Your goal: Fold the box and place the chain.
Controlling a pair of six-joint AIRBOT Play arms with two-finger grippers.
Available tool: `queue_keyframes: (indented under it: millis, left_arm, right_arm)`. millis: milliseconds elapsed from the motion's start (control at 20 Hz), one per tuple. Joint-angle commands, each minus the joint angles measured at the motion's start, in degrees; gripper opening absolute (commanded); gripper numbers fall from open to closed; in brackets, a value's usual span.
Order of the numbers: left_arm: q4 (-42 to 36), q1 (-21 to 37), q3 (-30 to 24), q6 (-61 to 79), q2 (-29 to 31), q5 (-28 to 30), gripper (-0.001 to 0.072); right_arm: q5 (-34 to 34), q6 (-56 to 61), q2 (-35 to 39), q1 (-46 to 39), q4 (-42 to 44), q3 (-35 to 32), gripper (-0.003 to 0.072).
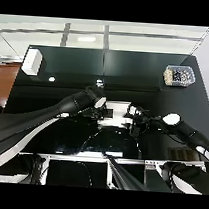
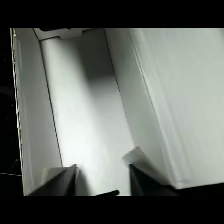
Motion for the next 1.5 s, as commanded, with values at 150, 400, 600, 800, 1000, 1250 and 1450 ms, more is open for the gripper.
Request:
queue_keyframes:
  millis: [150, 400, 600, 800, 1000, 1250, 1450]
  left_arm:
    - [0.1, 0.0, 0.0, 0.1, 0.0, 0.0, 0.0027]
    - [0.1, 0.0, 0.0, 0.1, 0.0, 0.0, 0.0027]
    - [0.1, 0.0, 0.0, 0.1, 0.0, -0.1, 0.0027]
    - [0.0, 0.0, 0.0, 0.1, 0.0, 0.0, 0.0027]
    - [0.1, 0.0, 0.0, 0.1, 0.0, 0.0, 0.0027]
    - [0.1, 0.0, 0.0, 0.1, 0.0, -0.2, 0.0027]
    - [0.1, 0.0, 0.0, 0.1, 0.0, -0.1, 0.0027]
  right_arm:
    - [-0.3, 0.6, 0.0, 0.1, 0.4, 0.0, 0.0259]
    - [7.1, 38.7, 3.7, -3.3, -11.7, 4.7, 0.001]
    - [25.2, 72.6, 11.1, -17.1, -32.6, 15.6, 0.001]
    - [22.3, 92.7, 12.1, -36.8, -43.7, 13.8, 0.0011]
    - [24.9, 98.2, 8.2, -41.5, -34.5, 5.0, 0.0011]
    - [30.4, 86.9, -2.3, -30.2, -25.0, 3.3, 0.0011]
    - [23.6, 82.2, -4.5, -22.0, -16.1, 3.7, 0.0011]
